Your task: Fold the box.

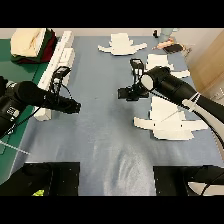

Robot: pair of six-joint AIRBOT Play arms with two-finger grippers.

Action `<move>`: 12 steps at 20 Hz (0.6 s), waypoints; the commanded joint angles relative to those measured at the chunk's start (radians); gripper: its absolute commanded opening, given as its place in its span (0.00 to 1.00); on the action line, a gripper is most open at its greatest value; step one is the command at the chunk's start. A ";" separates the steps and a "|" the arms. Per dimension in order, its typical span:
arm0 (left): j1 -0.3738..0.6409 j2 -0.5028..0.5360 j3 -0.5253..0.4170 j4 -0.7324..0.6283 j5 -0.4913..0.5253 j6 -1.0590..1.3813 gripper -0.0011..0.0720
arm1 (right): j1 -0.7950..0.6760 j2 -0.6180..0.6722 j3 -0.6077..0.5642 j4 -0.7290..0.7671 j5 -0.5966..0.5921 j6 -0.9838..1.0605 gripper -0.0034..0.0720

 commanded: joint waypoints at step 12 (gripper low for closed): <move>0.000 0.000 0.000 -0.040 0.089 0.000 0.04 | -0.042 0.031 0.083 -0.189 0.212 0.019 0.05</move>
